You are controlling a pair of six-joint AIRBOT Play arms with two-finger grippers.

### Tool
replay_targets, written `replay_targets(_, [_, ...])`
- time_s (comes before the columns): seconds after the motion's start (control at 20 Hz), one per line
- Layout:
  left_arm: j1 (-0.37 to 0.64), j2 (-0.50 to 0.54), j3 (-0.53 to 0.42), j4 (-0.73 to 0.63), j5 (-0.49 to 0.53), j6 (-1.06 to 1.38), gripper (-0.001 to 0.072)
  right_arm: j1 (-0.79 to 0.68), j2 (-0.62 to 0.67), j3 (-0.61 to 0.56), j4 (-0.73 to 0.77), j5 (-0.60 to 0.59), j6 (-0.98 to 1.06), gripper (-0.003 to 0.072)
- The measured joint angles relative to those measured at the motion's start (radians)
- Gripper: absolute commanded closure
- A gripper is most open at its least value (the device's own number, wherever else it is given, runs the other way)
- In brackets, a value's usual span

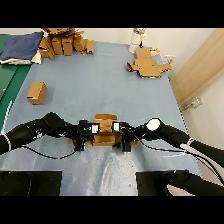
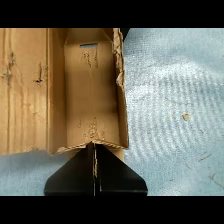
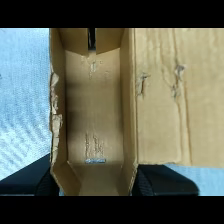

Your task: Fold the box.

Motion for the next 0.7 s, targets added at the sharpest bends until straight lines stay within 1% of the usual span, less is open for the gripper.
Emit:
replay_targets(0.3, [0.0,-0.003,0.0,-0.046,-0.001,0.003,0.0696,0.0,0.0,0.0,0.0,0.0,0.0,0.0125])
replay_targets(0.35, [0.0,-0.004,0.0,-0.051,-0.001,0.005,0.0533,0.0,0.0,0.0,0.0,0.0,0.0,0.0125])
replay_targets(0.4, [0.0,-0.005,0.0,-0.057,-0.002,0.005,0.0231,0.0,0.0,0.0,0.0,0.0,0.0,0.0125])
replay_targets(0.45, [0.0,-0.005,0.0,-0.063,-0.002,0.005,0.0195,0.0,0.0,0.0,0.0,0.0,0.0,0.0125])
replay_targets(0.7, [0.0,-0.005,0.0,-0.077,-0.003,0.008,0.0195,-0.001,0.0,0.0,-0.002,0.0,0.0,0.0125])
